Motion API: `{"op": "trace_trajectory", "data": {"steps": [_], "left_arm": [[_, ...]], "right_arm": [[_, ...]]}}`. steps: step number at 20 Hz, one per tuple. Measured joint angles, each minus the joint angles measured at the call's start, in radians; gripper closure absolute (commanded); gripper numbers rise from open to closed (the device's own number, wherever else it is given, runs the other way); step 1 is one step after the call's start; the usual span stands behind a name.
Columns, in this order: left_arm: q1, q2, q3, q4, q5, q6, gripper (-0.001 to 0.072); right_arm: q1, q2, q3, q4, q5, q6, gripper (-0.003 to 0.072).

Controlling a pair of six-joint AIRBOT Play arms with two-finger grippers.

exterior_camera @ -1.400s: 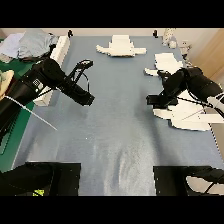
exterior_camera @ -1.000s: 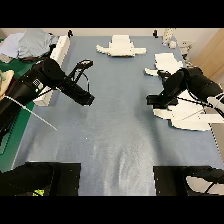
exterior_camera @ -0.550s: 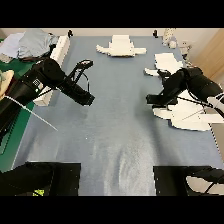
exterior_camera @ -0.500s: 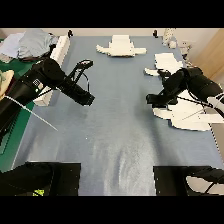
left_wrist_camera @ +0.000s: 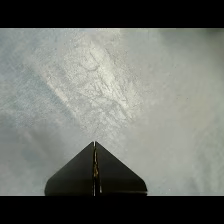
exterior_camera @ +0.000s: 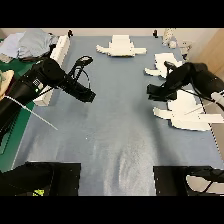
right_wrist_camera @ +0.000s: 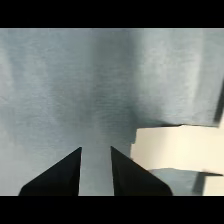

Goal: Fold the box.

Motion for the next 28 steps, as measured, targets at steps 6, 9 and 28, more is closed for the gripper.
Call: {"op": "trace_trajectory", "data": {"steps": [6,9,28], "left_arm": [[-0.001,0.0,0.0,-0.106,0.047,0.0,0.0696],[-0.001,0.0,0.0,-0.17,0.067,0.0,0.0696],[-0.001,0.0,0.0,-0.268,0.08,-0.003,0.0696]], "right_arm": [[-0.392,-0.072,0.193,-0.244,-0.159,-0.07,0.0358],[-0.657,-0.151,0.231,-0.209,-0.208,-0.172,0.0338],[-1.19,-0.486,0.332,0.315,-0.392,-0.782,0.0423]]}}
